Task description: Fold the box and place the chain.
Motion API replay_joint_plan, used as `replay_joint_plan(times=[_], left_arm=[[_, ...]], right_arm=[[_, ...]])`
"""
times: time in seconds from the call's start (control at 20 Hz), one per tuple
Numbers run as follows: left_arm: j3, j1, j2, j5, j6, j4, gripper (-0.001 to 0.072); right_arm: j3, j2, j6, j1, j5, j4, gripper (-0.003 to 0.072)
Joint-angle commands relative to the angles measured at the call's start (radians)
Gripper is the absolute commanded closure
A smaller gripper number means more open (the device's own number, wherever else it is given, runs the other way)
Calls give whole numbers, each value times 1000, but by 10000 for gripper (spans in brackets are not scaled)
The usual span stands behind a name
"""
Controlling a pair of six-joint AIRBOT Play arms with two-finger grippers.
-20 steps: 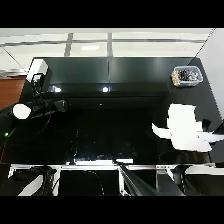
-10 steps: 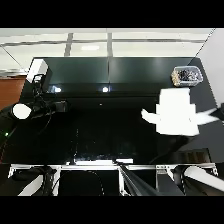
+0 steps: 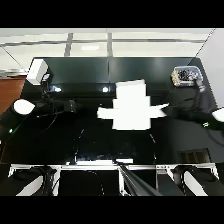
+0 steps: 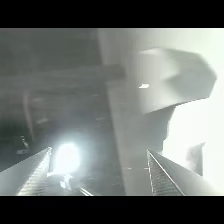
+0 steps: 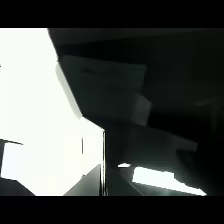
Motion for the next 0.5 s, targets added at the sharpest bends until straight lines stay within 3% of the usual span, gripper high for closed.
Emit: replay_joint_plan(times=[0.0,0.2,0.3,0.45], left_arm=[[113,-53,-138,-135,102,-106,5],[277,-48,-382,-311,266,-317,5],[340,-58,-484,-370,299,-338,5],[443,-74,-599,-382,333,-335,5]], right_arm=[[-151,29,27,272,-326,153,668],[-159,29,27,374,-384,169,668],[-159,29,27,375,-376,172,668],[-159,29,27,375,-363,171,668]])
